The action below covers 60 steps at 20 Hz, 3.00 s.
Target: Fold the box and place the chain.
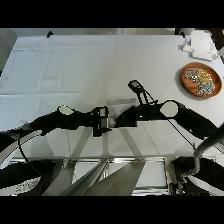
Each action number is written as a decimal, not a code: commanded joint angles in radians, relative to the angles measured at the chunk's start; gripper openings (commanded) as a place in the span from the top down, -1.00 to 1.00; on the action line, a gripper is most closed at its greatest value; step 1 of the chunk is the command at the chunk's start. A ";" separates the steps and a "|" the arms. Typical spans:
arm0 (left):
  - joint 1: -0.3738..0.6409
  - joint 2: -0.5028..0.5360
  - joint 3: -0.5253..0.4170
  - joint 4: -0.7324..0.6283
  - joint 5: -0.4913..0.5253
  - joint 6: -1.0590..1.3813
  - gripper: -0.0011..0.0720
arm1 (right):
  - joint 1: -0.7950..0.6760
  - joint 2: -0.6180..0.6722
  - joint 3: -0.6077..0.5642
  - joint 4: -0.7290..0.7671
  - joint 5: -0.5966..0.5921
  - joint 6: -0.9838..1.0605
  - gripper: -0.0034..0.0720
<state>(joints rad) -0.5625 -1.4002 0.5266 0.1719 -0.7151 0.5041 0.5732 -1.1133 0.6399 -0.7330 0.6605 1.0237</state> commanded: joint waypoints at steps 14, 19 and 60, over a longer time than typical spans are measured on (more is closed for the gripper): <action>0.000 0.000 -0.001 0.000 0.000 0.000 0.23 | -0.293 -0.017 0.405 -0.008 0.446 -0.192 0.72; 0.000 0.000 -0.001 0.000 0.000 0.000 0.23 | -0.291 -0.313 0.620 -0.106 0.502 -0.225 0.64; 0.000 0.000 -0.001 0.000 0.000 0.000 0.23 | -0.103 -0.120 0.222 -0.151 0.418 -0.713 -0.01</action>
<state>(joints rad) -0.5625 -1.4002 0.5266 0.1719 -0.7147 0.5045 0.4686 -1.2697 0.9203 -0.8982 1.1763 0.3851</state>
